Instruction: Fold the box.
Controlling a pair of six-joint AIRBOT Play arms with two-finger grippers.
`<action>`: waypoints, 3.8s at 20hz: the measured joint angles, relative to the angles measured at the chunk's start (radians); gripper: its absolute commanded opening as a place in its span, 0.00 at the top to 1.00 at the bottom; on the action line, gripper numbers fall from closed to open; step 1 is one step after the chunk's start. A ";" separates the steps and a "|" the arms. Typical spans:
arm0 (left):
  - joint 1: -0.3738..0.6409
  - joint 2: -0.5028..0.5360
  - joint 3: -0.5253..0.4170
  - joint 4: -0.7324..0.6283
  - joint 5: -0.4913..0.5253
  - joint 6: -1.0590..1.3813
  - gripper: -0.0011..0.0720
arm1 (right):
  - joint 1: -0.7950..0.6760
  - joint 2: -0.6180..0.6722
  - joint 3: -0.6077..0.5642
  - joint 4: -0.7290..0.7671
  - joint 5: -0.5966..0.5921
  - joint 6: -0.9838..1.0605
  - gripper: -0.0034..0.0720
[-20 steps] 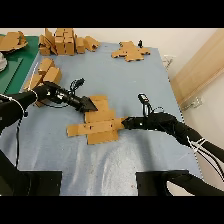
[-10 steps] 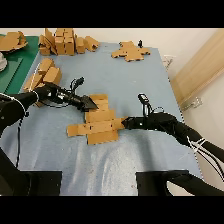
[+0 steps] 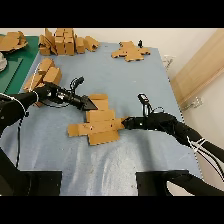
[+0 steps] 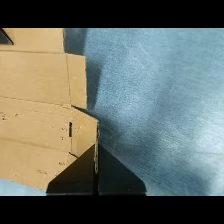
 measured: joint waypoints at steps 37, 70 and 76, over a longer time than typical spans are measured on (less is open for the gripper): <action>-0.156 0.366 -0.399 -0.079 0.310 1.138 0.97 | -0.052 0.149 0.088 -0.018 0.045 0.357 0.83; -0.161 0.367 -0.405 -0.016 0.259 1.122 0.97 | 0.722 0.418 0.021 -0.990 -0.280 0.804 0.83; -0.161 0.367 -0.405 -0.016 0.259 1.122 0.97 | 0.929 0.401 -0.097 -1.277 -0.139 0.846 0.32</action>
